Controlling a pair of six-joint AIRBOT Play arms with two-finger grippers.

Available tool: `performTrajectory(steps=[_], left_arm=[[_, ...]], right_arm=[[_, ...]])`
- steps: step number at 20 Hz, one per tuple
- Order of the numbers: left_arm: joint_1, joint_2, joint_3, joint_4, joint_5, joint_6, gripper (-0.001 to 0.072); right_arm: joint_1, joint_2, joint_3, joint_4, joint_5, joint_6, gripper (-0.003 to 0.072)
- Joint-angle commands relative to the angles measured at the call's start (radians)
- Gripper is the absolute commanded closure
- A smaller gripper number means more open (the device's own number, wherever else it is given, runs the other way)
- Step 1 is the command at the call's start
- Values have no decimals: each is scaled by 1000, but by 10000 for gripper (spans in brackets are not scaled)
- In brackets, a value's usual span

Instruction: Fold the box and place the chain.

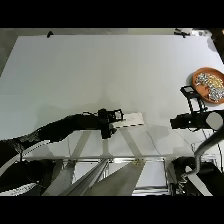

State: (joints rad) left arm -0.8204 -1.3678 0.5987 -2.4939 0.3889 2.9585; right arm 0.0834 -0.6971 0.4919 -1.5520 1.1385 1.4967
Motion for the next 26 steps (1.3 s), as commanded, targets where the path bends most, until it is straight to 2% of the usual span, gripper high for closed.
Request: performTrajectory(steps=[1, 12, 14, 16, 19, 21, 23, 26], left_arm=[[0, 0, 0, 0, 0, 0, 452], [-2, 8, 0, 0, 32, -27, 468], [7, 45, 0, 0, 5, -113, 707], [39, 97, 0, 5, -21, -164, 700], [150, 175, 0, 65, -57, -318, 704], [269, 219, 0, 183, -35, -476, 704], [414, 256, 0, 381, 35, -681, 705], [637, 292, 0, 694, 197, -955, 705]], right_arm=[[1, -18, 1, -40, 62, 74, 673], [1, -18, 1, 45, 50, 74, 672], [1, -18, 1, 51, 48, 74, 672], [1, -18, 0, 56, 46, 74, 672], [1, -18, 0, 56, 35, 74, 672], [1, -18, 0, 56, 20, 74, 672], [1, -18, 0, 56, 10, 74, 672], [1, -18, 0, 56, -13, 74, 672]])
